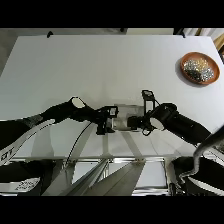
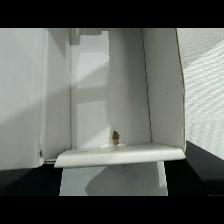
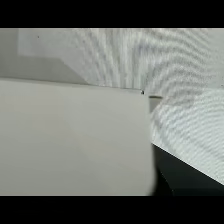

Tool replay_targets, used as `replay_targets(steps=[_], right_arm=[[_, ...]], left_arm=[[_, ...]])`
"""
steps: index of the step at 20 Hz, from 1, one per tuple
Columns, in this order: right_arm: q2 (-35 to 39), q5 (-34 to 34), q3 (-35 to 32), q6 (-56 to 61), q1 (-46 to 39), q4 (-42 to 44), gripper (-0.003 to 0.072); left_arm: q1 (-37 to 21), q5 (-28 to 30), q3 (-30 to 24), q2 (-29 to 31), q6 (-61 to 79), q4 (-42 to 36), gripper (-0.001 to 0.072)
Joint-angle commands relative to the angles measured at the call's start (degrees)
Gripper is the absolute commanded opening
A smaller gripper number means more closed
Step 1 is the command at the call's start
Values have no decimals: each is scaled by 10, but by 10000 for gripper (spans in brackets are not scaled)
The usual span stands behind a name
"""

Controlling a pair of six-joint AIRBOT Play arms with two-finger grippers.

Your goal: Fold the box and place the chain.

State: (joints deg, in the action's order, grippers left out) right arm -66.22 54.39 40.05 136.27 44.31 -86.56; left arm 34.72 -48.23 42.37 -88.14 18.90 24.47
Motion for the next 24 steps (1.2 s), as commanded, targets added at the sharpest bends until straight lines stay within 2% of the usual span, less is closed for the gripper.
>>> replay_targets(steps=[1,7,8,9,16,17,18,22,24], right_arm=[[-27,-3,0,-3,11,14,461],[-28,-8,0,-2,11,12,454],[-28,-7,0,2,11,12,389],[-28,-6,0,2,9,12,379],[-28,0,0,-3,-16,-1,378],[-28,1,0,-3,-16,0,340],[-28,4,0,-3,-16,1,248],[-28,26,0,-31,-16,3,18],[-28,35,0,-35,-16,2,18]], left_arm=[[0,0,0,0,0,0,253],[0,0,0,0,0,0,253],[0,0,0,0,0,0,253],[0,0,0,0,0,0,253],[0,0,0,0,0,0,253],[0,0,0,0,0,0,253],[0,0,0,0,0,0,253],[0,0,0,0,0,0,253],[0,0,0,0,0,0,253]])
